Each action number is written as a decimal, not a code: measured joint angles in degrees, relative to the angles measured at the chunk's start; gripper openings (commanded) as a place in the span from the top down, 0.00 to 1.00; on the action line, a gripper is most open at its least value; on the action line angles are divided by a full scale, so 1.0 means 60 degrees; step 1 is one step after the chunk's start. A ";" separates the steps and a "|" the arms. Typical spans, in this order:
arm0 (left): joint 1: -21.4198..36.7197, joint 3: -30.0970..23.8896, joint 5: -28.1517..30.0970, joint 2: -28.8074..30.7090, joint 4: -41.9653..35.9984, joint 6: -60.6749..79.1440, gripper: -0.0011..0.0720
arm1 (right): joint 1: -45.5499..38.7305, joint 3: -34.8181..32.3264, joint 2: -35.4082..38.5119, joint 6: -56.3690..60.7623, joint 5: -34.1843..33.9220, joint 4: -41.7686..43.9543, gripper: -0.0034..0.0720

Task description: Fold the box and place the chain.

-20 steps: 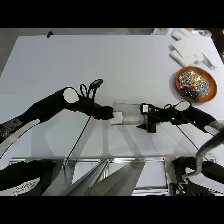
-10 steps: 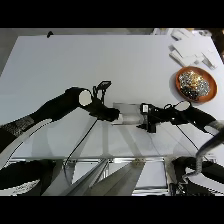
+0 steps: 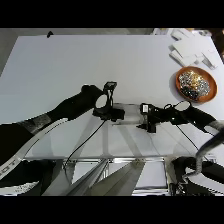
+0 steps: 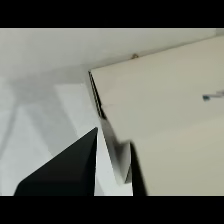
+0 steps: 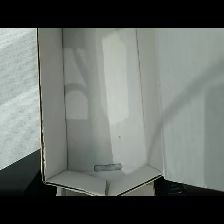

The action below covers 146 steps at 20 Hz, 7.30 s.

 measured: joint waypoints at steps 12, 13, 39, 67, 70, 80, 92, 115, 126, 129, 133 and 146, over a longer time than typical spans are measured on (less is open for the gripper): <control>-0.0659 0.1020 -0.0790 -0.1308 0.1712 -0.1869 0.67 | 0.0004 0.0000 -0.0004 0.0000 -0.0004 0.0007 0.38; -0.0663 0.1027 -0.0783 -0.1319 0.1745 -0.1898 0.70 | 0.0004 0.0000 -0.0004 0.0000 -0.0007 0.0007 0.38; -0.0718 0.1053 -0.0914 -0.1439 0.1603 -0.2419 0.98 | 0.0004 0.0000 -0.0004 0.0007 -0.0007 0.0007 0.38; 0.1687 0.0361 -0.3100 0.2736 -0.1290 0.6604 0.03 | 0.0000 0.0000 -0.0004 0.0004 0.0000 0.0000 0.38; 0.2269 -0.1053 -0.2834 0.3381 -0.1836 1.0207 0.04 | 0.0000 0.0000 -0.0004 0.0004 0.0000 0.0000 0.38; 0.4178 -0.4280 0.1067 0.1840 -0.5719 2.2575 0.02 | 0.0000 0.0000 -0.0004 0.0004 0.0000 0.0000 0.38; 0.3661 -0.3581 0.1858 -0.0018 -0.8797 2.5930 0.02 | 0.0000 0.0000 -0.0004 0.0004 0.0004 0.0000 0.38; 0.2845 -0.3424 0.2138 -0.0572 -0.9442 2.5817 0.89 | -0.0004 0.0000 0.0000 -0.0004 0.0007 -0.0007 0.38; 0.2845 -0.3424 0.2142 -0.0572 -0.9471 2.5824 0.89 | -0.0004 0.0000 0.0000 0.0000 0.0004 0.0000 0.38; 0.2845 -0.3424 0.2142 -0.0572 -0.9475 2.5824 0.89 | -0.0004 0.0000 0.0000 0.0000 0.0004 0.0000 0.38; 0.2845 -0.3424 0.2142 -0.0572 -0.9475 2.5824 0.89 | -0.0004 0.0000 0.0004 0.0000 -0.0004 0.0011 0.43; 0.2834 -0.3421 0.2116 -0.0576 -0.9471 2.5828 0.89 | 0.0000 -0.0004 0.1304 0.2820 -0.0229 -0.2295 0.09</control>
